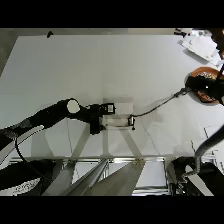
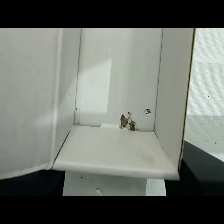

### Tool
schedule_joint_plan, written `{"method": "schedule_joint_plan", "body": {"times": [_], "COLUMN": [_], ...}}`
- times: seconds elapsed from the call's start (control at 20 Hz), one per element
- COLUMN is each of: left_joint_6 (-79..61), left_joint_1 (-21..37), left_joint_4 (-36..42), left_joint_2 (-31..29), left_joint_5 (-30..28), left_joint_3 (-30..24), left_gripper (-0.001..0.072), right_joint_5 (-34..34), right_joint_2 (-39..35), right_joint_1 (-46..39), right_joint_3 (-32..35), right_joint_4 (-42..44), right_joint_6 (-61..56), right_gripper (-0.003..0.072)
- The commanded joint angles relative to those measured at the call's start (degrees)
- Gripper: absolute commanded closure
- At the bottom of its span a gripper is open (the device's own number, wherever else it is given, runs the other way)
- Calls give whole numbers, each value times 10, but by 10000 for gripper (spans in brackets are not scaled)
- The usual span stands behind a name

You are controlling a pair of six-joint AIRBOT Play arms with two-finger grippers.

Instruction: Fold the box and place the chain.

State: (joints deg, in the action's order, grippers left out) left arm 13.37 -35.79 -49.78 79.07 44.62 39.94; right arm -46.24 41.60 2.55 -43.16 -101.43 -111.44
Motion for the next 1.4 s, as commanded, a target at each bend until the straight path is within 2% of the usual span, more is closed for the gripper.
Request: {"method": "schedule_joint_plan", "body": {"times": [0.0, 0.2, 0.5, 0.65, 0.75, 0.85, 0.95, 1.1, 1.35], "left_joint_6": [0, 0, 0, 0, 0, 0, 0, 0, 0], "left_joint_1": [0, 0, 0, 0, 0, 0, 0, 0, 0], "left_joint_4": [0, 0, 0, 0, 0, 0, 0, 0, 0], "left_joint_2": [0, 0, 0, 0, 0, 0, 0, 0, 0], "left_joint_5": [0, 0, 0, 0, 0, 0, 0, 0, 0], "left_joint_3": [0, 0, 0, 0, 0, 0, 0, 0, 0], "left_gripper": [298, 298, 298, 298, 298, 298, 298, 298, 298], "right_joint_5": [-78, -121, -184, -214, -217, -197, -142, -65, -38], "right_joint_2": [-83, -120, -111, -61, -2, 62, 116, 178, 243], "right_joint_1": [47, 93, 144, 172, 220, 282, 330, 354, 388], "right_joint_3": [-1, -12, -52, -52, -52, -52, -52, -52, -53], "right_joint_4": [15, 69, 191, 310, 338, 321, 311, 328, 350], "right_joint_6": [31, 68, 140, 210, 235, 234, 234, 218, 212], "right_gripper": [676, 676, 677, 677, 676, 676, 676, 680, 680]}}
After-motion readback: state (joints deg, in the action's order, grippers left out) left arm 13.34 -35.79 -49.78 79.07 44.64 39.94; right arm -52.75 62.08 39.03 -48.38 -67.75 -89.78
